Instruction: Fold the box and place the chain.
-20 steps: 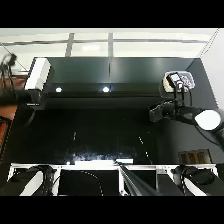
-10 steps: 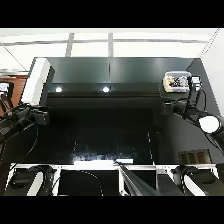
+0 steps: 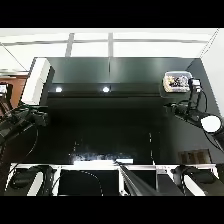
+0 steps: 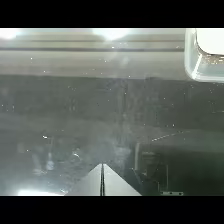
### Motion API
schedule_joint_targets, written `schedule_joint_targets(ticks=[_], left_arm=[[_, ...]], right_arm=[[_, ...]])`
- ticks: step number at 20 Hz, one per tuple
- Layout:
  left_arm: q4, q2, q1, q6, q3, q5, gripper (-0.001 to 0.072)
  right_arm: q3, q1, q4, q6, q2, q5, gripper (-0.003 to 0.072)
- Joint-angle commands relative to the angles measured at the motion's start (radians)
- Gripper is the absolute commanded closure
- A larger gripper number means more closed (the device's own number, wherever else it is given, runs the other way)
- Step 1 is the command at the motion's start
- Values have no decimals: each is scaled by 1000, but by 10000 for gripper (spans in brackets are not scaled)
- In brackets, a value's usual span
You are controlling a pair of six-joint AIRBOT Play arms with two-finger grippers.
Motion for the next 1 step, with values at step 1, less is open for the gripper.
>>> schedule_joint_targets(ticks=[1], left_arm=[[0,1,0,-1,0,2,684]], right_arm=[[-1,-1,0,0,0,4,676]])
